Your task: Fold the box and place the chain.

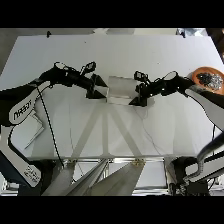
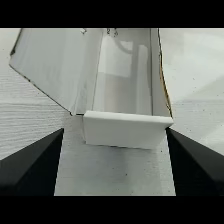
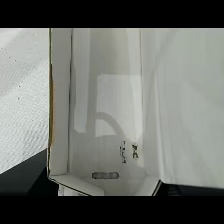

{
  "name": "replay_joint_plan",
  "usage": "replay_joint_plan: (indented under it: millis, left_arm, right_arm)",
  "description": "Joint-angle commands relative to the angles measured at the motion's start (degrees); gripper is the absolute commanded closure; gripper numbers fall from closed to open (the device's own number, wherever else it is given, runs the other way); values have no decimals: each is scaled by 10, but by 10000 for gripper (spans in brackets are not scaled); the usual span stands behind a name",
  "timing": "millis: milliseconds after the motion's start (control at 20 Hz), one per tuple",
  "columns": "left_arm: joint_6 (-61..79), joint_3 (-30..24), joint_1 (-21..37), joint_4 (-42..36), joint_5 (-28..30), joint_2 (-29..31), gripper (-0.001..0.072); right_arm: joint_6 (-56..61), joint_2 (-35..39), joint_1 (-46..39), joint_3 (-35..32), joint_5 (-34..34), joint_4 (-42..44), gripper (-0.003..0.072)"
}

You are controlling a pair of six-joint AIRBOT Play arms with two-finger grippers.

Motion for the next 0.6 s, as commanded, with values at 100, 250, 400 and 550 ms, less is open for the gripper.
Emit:
replay_joint_plan:
  millis: [100,250,400,550]
  left_arm:
    - [2,0,-4,-8,-49,0,12]
    - [5,0,-4,-14,-59,0,20]
    - [8,0,-4,-25,-65,0,21]
    - [5,0,-3,-13,-66,0,79]
  right_arm:
    - [0,0,0,0,0,0,287]
    - [0,0,0,0,0,0,287]
    - [0,0,0,0,0,0,287]
    - [0,0,0,0,1,1,287]
